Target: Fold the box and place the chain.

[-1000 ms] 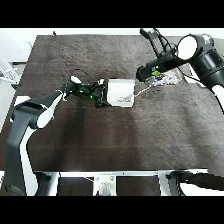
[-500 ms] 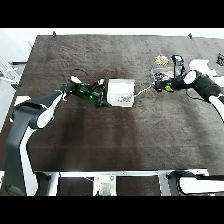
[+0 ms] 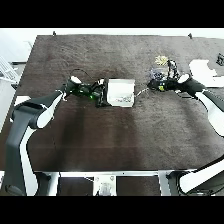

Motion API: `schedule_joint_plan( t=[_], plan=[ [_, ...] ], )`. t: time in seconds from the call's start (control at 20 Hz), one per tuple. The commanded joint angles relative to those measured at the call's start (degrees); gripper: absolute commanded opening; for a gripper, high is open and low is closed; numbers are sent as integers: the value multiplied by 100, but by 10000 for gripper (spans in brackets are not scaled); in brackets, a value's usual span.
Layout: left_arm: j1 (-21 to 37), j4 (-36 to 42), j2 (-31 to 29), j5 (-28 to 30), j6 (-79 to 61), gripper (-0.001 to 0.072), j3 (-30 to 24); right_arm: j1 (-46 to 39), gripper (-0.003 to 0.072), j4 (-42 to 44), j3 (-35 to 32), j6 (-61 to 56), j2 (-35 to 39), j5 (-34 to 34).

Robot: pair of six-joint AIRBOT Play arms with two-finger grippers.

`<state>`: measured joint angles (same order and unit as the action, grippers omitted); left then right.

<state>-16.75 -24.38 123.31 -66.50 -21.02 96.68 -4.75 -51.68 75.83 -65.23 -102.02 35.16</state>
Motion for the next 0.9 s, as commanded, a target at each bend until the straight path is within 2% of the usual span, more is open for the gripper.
schedule_joint_plan(
  t=[0.0, 0.1, 0.15, 0.2, 0.25, 0.3, 0.5, 0.7, 0.85],
  plan=[
    [4, 0, 0, 0, -2, 458, 0, -46, 529, 525, 439, 483, -472, 146],
    [4, 0, 0, 0, -2, 458, 0, -125, 509, 640, 538, 490, -616, 146],
    [4, 0, 0, 0, -2, 458, 0, -155, 419, 717, 549, 588, -649, 144],
    [4, 0, 0, 2, -2, 458, 0, -186, 294, 741, 549, 662, -651, 146],
    [4, 0, 0, 0, -2, 458, 0, -203, 38, 750, 557, 656, -632, 175],
    [4, 0, 0, 0, -2, 457, 0, -216, 6, 868, 564, 656, -581, 278],
    [4, 0, 0, 0, -2, 457, 0, -120, 3, 903, 544, 586, 313, 955],
    [4, 0, 0, 2, -2, 458, 0, 216, 3, 553, 431, 542, 1969, 951],
    [4, 0, 0, 2, -2, 458, 0, 525, 3, 55, 428, 323, 2896, 955]
  ],
)
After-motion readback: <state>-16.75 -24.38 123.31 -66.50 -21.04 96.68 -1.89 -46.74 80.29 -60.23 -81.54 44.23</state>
